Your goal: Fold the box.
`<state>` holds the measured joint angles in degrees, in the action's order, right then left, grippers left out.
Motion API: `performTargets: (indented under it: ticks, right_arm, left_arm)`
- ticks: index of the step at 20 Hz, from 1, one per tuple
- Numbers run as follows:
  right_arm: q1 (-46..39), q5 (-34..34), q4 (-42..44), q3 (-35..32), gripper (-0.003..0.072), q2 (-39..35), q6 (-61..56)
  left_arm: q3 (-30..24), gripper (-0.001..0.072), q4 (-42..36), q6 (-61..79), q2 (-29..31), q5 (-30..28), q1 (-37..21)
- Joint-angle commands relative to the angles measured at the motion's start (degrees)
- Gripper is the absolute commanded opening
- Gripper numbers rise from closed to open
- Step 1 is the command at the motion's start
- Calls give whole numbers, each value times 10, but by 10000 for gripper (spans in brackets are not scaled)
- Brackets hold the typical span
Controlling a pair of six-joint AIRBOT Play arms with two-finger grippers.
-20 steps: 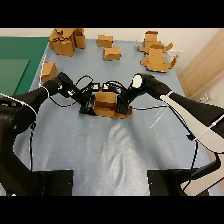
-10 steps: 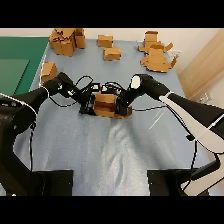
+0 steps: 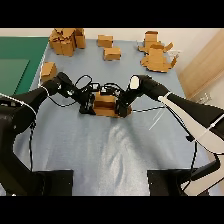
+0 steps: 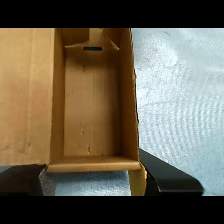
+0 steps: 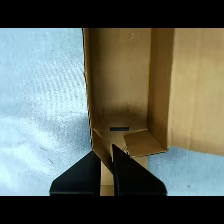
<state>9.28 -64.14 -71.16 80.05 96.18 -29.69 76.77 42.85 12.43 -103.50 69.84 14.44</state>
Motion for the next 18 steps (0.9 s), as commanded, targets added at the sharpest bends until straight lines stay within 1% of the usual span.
performTargets:
  ticks: [1,3,4,7,8,9,12,15,16,18]
  right_arm:
    - [0,17,-28,1,85,0,-54]
    - [0,14,-45,1,88,0,-86]
    - [0,14,-45,1,102,-1,-98]
    - [0,15,-44,1,112,-1,-104]
    - [0,15,-42,1,270,-1,-104]
    - [0,15,-41,1,408,-1,-105]
    - [0,15,-46,1,409,-1,-139]
    - [0,16,-72,1,409,-1,-186]
    - [0,15,-75,1,396,-1,-195]
    - [0,14,-73,1,166,-1,-195]
  left_arm:
    - [0,288,0,-1,0,2,2]
    - [0,288,0,-1,0,2,2]
    - [0,288,0,-1,0,2,2]
    - [0,288,0,-1,0,2,2]
    - [0,288,0,-1,0,2,2]
    - [0,288,0,-1,0,2,2]
    - [0,288,0,-1,0,2,2]
    - [0,288,0,-1,0,2,2]
    - [0,288,0,-1,0,2,2]
    - [0,288,0,-1,0,2,2]
